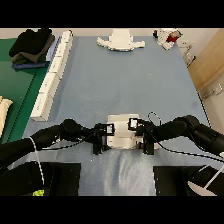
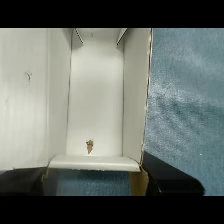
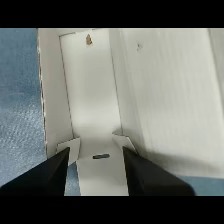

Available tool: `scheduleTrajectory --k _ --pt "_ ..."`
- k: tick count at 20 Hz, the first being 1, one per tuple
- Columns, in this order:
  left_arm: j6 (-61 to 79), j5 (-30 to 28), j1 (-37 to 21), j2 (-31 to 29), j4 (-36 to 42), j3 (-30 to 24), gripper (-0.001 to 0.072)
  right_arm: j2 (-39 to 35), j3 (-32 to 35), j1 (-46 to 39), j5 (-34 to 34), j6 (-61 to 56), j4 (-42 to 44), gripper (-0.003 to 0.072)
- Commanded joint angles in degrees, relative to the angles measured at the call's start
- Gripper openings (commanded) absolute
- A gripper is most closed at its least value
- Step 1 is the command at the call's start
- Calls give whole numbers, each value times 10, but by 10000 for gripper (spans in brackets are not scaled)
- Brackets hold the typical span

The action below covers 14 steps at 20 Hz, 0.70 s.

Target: Fold the box.

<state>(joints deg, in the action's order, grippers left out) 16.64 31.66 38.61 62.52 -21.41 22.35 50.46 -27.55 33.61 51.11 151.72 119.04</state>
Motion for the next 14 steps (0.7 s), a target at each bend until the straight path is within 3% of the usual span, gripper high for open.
scheduleTrajectory --k 1,2,4,8,10,11,14 --pt "0 0 0 0 0 0 464 -8 -3 0 26 -58 -15 447" --pt "0 0 0 0 0 0 464 -15 -9 0 44 -119 -48 264" --pt "0 0 0 0 0 0 464 -31 -30 0 80 -299 -171 41" --pt "0 0 0 0 0 0 464 -52 -78 -34 210 -566 -399 7" --pt "0 0 0 0 0 0 464 -50 -84 -96 259 -674 -446 5" --pt "0 0 0 0 0 0 464 -47 -83 -142 266 -704 -423 5" --pt "0 0 0 0 0 0 463 -20 -62 -303 249 -694 -242 5"
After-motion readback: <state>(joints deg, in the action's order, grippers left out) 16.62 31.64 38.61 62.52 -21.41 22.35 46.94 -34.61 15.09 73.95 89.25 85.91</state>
